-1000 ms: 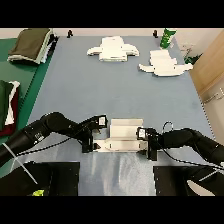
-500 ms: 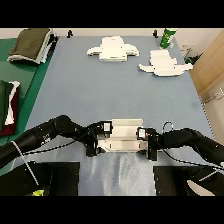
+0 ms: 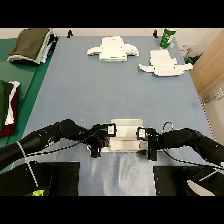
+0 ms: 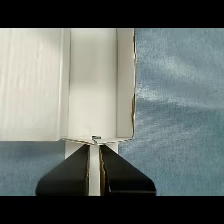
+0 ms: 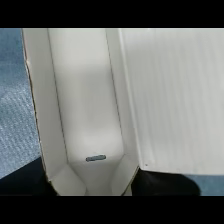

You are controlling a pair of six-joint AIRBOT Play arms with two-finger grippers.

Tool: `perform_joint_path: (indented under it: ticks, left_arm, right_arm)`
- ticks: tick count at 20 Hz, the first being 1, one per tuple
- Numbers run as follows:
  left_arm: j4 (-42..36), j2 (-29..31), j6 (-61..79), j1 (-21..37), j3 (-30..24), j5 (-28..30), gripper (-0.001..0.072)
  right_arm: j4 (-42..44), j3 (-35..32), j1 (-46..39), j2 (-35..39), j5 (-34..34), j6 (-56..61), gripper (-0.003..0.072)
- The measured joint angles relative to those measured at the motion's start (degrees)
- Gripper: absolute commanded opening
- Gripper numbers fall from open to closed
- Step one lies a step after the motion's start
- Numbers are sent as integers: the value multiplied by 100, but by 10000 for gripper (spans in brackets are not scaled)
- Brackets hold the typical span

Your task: Fold the box.

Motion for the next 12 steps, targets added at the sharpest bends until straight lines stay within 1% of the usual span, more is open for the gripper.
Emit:
perform_joint_path:
  ticks: [8, 9, 10, 11, 12]
  left_arm:
    - [-439, -48, 0, -142, 0, 372, 113]
    - [-470, -63, 0, -186, 0, 402, 144]
    - [-492, -81, 0, -227, 0, 444, 374]
    - [-511, -98, 0, -273, 0, 481, 550]
    - [-531, -105, -2, -304, 0, 505, 560]
  right_arm:
    - [0, 0, 0, 0, 0, 2, 520]
    - [0, 2, 0, 0, -2, 2, 520]
    - [0, 2, 0, 0, 0, 0, 520]
    - [0, 2, 0, 0, -2, 0, 520]
    - [0, 0, 0, 0, 0, 2, 520]
